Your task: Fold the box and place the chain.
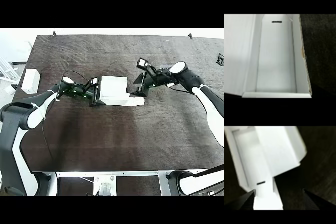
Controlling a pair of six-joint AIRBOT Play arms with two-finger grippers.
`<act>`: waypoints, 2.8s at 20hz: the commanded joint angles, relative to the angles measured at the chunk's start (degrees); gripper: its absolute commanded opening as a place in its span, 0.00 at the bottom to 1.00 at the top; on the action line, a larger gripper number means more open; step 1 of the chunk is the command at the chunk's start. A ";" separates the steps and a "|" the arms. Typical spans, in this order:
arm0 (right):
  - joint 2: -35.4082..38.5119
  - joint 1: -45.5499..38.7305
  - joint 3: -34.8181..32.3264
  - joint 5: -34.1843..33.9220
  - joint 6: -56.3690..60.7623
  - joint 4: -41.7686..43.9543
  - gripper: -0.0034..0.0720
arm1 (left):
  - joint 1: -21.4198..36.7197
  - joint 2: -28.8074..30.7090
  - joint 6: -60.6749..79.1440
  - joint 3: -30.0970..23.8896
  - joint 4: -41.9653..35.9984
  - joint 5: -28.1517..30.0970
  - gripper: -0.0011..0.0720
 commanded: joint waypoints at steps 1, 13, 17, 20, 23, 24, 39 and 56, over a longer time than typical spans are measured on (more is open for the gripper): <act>0.48 -0.07 -5.01 -0.07 -9.09 -0.17 0.96 | 0.02 0.04 -0.04 -0.02 -0.02 0.04 0.67; -2.19 0.90 -5.53 -4.00 -14.86 1.73 0.96 | 0.02 0.04 -5.60 -0.02 -0.02 0.11 0.67; -2.21 1.01 -5.53 -5.31 -14.88 1.77 0.96 | 0.02 0.04 -5.57 -0.02 -0.02 0.13 0.67; -2.25 1.33 -5.53 -6.08 -14.88 1.77 0.96 | 0.02 0.02 -5.55 -0.02 0.17 1.18 0.67; -2.56 1.79 -5.53 -6.10 -14.91 2.01 0.96 | 0.02 0.00 -5.55 -0.11 0.22 1.16 0.67; -2.73 1.95 -5.53 -6.12 -14.91 2.08 0.96 | 0.02 -0.02 -5.53 -0.20 0.24 1.18 0.67; -3.04 2.38 -5.44 -7.08 -16.35 2.23 0.96 | -1.53 0.00 -5.55 -0.17 5.57 2.01 0.67; -3.82 3.58 -5.44 -5.05 -16.37 3.56 0.44 | -1.53 0.07 -5.57 -0.13 5.51 2.01 0.67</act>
